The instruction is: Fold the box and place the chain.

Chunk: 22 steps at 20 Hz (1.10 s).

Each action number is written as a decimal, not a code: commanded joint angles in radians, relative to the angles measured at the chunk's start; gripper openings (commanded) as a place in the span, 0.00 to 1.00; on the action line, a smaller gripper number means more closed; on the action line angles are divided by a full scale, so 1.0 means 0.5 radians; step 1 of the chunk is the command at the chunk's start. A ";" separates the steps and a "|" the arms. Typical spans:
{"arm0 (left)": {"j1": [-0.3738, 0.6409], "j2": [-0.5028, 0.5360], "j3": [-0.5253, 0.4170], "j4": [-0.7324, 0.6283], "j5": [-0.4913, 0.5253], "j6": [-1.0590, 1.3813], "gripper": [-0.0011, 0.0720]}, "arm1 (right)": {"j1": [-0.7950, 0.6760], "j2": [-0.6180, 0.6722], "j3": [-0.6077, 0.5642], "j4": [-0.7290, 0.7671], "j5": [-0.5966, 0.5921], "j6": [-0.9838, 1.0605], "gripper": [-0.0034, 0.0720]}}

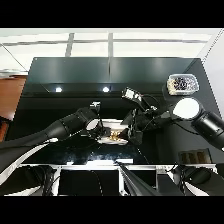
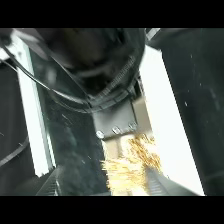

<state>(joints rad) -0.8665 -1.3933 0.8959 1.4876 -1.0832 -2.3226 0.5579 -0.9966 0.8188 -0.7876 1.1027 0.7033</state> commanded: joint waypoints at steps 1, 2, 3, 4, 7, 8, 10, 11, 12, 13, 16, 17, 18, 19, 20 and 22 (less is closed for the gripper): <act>0.001 0.000 0.001 -0.001 0.000 0.001 0.06 | -0.107 -0.021 -0.040 -0.089 0.020 0.004 0.86; 0.001 0.000 0.001 -0.001 0.000 0.000 0.06 | -0.192 -0.021 -0.040 -0.089 0.069 0.011 0.86; 0.001 0.000 0.001 -0.001 0.000 0.000 0.06 | -0.282 -0.021 -0.041 -0.101 0.126 0.018 0.86; 0.001 0.000 0.001 0.000 0.000 0.000 0.06 | -0.368 -0.021 -0.043 -0.166 0.173 0.018 0.86; 0.001 0.000 0.001 0.000 0.000 0.000 0.06 | -0.468 -0.024 -0.136 -0.531 0.088 -0.027 0.87; 0.001 0.000 0.001 0.002 0.001 0.001 0.06 | -0.465 -0.026 -0.197 -0.558 0.000 -0.081 0.87; 0.001 0.000 0.001 0.008 0.000 0.001 0.06 | -0.417 -0.044 -0.330 -0.467 -0.155 -0.198 0.87; 0.001 0.000 0.001 0.008 0.000 0.001 0.06 | -0.372 -0.063 -0.385 -0.420 -0.210 -0.301 0.96; 0.001 0.000 0.001 0.008 0.000 0.001 0.06 | -0.323 -0.079 -0.425 -0.407 -0.284 -0.391 0.98; 0.001 0.000 0.001 0.008 0.001 0.000 0.06 | -0.271 -0.097 -0.454 -0.405 -0.381 -0.480 0.98; 0.001 0.000 0.001 0.008 0.001 0.000 0.06 | -0.154 -0.175 -0.460 -0.369 -0.578 -0.708 0.98; 0.001 0.000 0.001 0.008 -0.001 0.001 0.06 | -0.121 -0.207 -0.460 -0.349 -0.608 -0.798 0.97; 0.001 0.000 0.001 0.008 -0.001 0.001 0.06 | -0.103 -0.235 -0.460 -0.330 -0.606 -0.874 0.97; 0.001 0.000 0.001 0.008 -0.001 0.001 0.06 | -0.095 -0.267 -0.460 -0.317 -0.600 -0.896 0.97; 0.001 0.000 0.001 0.008 0.000 0.001 0.06 | -0.093 -0.292 -0.460 -0.299 -0.596 -0.901 0.97; 0.001 0.000 0.001 0.008 0.000 0.001 0.06 | -0.093 -0.323 -0.460 -0.293 -0.596 -0.954 0.97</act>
<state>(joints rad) -0.8665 -1.3933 0.8959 1.4906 -1.0836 -2.3230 0.4984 -1.1294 0.5915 -0.9520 0.8268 0.2958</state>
